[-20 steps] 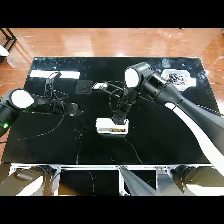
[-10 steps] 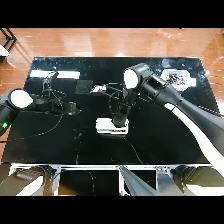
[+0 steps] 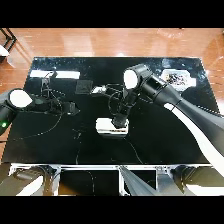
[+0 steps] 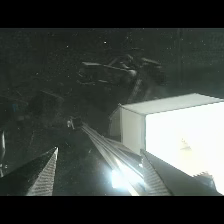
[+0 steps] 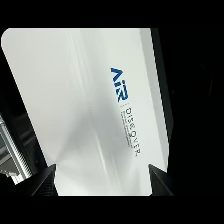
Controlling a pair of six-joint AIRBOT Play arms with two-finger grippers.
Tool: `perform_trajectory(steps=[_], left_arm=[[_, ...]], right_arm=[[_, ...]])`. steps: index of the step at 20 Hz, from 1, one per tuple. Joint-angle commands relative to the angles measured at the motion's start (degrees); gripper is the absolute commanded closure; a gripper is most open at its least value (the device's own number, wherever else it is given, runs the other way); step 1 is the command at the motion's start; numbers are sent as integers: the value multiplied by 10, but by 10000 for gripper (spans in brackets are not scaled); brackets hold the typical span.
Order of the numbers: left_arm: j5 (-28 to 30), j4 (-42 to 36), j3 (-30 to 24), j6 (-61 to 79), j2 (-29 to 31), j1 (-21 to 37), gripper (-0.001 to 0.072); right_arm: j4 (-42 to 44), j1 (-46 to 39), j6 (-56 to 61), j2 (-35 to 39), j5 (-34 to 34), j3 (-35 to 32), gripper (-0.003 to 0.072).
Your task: Fold the box and place the chain.
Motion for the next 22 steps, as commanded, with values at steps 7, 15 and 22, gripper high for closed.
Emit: perform_trajectory(steps=[7, 15, 22], left_arm=[[-7, 4, 0, 0, -1, 0, 84], [-7, 17, 0, 0, -1, 1, 84], [-7, 16, 0, -1, -1, 1, 83]], right_arm=[[-5, 2, 0, -3, -43, -28, -29], [-29, 17, -62, -5, -57, -31, -28], [-24, 28, -64, -5, -15, -31, -28]])
